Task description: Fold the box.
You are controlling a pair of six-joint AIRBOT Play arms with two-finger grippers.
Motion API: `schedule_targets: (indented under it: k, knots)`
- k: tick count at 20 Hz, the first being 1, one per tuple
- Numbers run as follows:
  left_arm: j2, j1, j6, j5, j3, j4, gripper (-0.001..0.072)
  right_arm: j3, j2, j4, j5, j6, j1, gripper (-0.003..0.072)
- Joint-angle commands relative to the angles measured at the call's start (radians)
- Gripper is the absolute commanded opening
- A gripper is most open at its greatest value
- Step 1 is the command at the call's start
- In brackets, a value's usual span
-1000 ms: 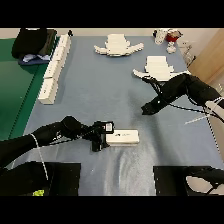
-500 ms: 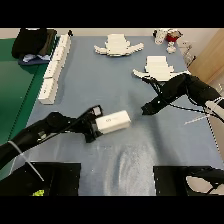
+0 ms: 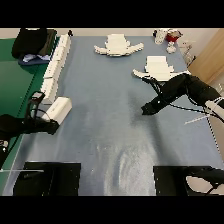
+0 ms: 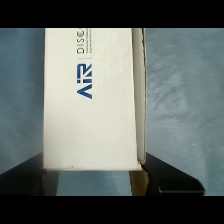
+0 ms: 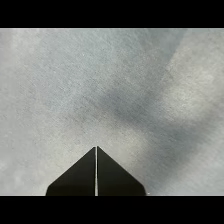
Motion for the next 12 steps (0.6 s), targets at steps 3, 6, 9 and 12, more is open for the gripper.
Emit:
schedule_targets:
  k: [3,6,9,12]
  knots:
    - [0.032,0.308,-0.013,-0.077,-0.016,0.082,0.0455,0.0,-0.001,0.0,0.0,0.0,0.0,0.0006]
    - [0.021,0.338,-0.003,0.008,-0.016,0.082,0.0455,0.0,-0.001,0.0,0.0,0.0,0.0,0.0006]
    - [-0.037,0.338,0.011,0.103,-0.016,0.081,0.0455,0.001,-0.001,0.0,0.0,0.0,0.0,0.0006]
    - [-0.124,0.334,0.041,0.201,-0.016,0.026,0.0456,0.001,-0.001,0.0,0.0,0.0,0.0,0.0006]
